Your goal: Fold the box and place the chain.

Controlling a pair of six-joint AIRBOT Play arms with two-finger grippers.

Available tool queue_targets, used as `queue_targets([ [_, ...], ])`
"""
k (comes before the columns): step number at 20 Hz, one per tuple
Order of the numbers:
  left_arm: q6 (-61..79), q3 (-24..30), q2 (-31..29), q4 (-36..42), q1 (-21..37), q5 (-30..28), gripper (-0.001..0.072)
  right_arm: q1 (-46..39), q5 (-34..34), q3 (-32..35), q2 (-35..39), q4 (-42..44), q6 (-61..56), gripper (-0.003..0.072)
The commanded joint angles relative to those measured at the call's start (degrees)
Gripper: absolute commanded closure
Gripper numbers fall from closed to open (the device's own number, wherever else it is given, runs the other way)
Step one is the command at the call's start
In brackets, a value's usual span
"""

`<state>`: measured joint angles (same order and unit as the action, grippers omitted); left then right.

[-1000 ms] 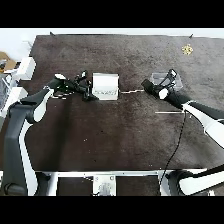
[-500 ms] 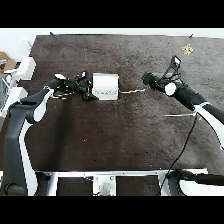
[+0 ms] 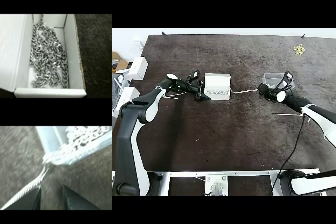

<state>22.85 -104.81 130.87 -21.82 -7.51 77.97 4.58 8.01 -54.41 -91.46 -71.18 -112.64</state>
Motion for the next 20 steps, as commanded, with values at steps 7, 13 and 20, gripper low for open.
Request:
queue_targets([
  [7,0.0,0.0,0.0,0.0,0.0,0.0,0.0367,2.8,-4.6,-6.9,-6.8,5.0,-0.8,0.0662],
  [13,0.0,0.0,0.0,0.0,0.0,0.0,0.0367,6.4,-4.7,-6.9,0.7,1.1,-0.5,0.0684],
  [20,0.0,0.0,0.0,0.0,0.0,0.0,0.0367,11.0,-4.5,-6.9,19.3,-12.2,-0.5,0.0684],
])
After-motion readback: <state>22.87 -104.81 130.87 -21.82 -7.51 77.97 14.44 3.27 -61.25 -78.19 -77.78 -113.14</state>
